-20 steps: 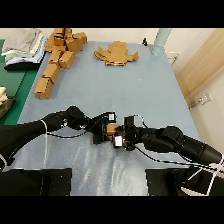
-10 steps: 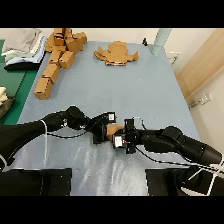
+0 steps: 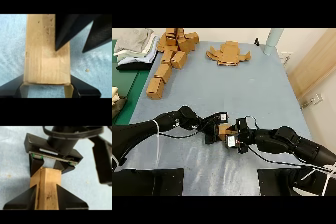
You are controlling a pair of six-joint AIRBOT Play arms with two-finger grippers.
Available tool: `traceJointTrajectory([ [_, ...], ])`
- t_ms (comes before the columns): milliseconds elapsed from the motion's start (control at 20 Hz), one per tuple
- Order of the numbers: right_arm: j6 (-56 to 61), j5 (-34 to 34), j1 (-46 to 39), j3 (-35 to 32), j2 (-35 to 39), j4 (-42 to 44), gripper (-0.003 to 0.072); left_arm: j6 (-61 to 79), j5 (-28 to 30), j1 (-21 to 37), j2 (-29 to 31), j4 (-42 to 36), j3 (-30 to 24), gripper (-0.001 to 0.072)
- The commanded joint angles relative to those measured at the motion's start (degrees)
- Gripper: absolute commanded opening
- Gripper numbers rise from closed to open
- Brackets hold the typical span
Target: Fold the box.
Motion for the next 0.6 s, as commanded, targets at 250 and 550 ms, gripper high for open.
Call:
traceJointTrajectory([
  [250, 0.48, -0.02, -0.48, 0.04, -2.69, -1.51, 0.0291, 0.0, 0.02, 0.0, 0.0, 0.0, 0.02, 0.0523],
  [550, 0.48, -2.91, -0.44, 0.02, -2.75, 0.39, 0.0269, 0.0, 0.02, 0.0, 0.0, 0.0, 0.02, 0.0523],
])
